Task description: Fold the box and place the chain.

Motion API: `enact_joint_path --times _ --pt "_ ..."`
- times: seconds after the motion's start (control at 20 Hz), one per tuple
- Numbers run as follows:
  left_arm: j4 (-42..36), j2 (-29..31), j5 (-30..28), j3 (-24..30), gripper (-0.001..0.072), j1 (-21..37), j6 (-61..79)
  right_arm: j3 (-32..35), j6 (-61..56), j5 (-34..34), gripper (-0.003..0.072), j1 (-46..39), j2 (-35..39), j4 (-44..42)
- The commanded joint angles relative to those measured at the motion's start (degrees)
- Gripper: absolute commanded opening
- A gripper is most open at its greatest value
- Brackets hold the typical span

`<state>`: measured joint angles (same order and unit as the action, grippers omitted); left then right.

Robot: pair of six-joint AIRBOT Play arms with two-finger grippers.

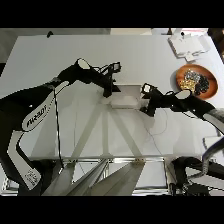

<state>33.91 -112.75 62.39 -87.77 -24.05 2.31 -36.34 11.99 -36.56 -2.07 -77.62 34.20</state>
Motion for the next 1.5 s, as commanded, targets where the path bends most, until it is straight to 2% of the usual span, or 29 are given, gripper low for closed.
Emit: enact_joint_path --times 0.0,0.15,0.35,0.5,0.8,1.2,1.45 --pt "0.0 -0.02 -0.02 0.02 0.0016 0.02 0.02 0.0 -4.04 3.13 0.0695 0.26 0.85 0.28" --pt "0.0 -0.02 -0.02 0.02 0.0016 0.02 0.02 -0.02 0.76 0.83 0.0695 -0.35 1.01 -0.44" --pt "0.0 -0.02 -0.02 0.02 0.0016 0.02 0.02 -0.22 8.83 -2.4 0.0695 -2.34 0.74 -9.92" --pt "0.0 -0.02 0.0 0.02 0.0016 0.02 0.02 -0.57 10.97 -2.47 0.0695 -3.08 -0.04 -12.66" --pt "0.0 -0.02 -0.02 0.02 0.0016 0.02 0.02 -1.07 15.28 -3.72 0.0695 -3.54 -1.97 -11.91" --pt "0.0 -0.02 0.0 0.02 0.0016 0.02 0.02 -9.44 16.13 -12.39 0.0695 -5.62 -7.85 -8.7" --pt "0.0 -0.02 -0.02 0.02 0.0016 0.02 0.02 -12.74 16.98 -13.9 0.0695 -5.62 -10.4 -5.62"
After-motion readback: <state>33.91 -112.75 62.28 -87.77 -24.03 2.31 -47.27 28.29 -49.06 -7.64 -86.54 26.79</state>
